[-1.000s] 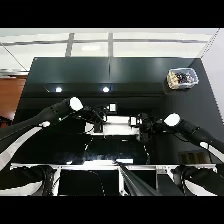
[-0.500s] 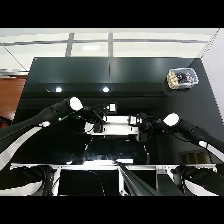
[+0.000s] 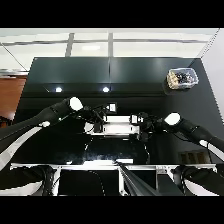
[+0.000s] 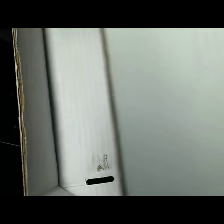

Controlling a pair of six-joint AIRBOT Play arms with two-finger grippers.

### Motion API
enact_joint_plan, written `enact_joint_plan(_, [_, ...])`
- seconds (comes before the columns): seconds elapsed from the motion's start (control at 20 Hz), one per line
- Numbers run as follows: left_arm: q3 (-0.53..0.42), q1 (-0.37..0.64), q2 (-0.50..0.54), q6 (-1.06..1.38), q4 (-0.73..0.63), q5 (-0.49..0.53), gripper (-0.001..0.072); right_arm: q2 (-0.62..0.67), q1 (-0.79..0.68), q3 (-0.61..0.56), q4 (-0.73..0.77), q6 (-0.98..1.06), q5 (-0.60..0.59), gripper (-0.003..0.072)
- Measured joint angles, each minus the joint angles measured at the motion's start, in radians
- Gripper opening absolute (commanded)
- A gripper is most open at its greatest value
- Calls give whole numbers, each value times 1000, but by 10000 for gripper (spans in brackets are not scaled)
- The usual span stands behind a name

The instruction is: Fold the box and place the chain.

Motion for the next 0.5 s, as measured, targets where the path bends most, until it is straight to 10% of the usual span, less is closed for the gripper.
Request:
enact_joint_plan(0.35, [0,0,0,0,0,2,26,0,2,-1,-11,2,6,680])
enact_joint_plan(0.5, [0,0,0,2,0,0,26,0,5,-1,-18,3,9,482])
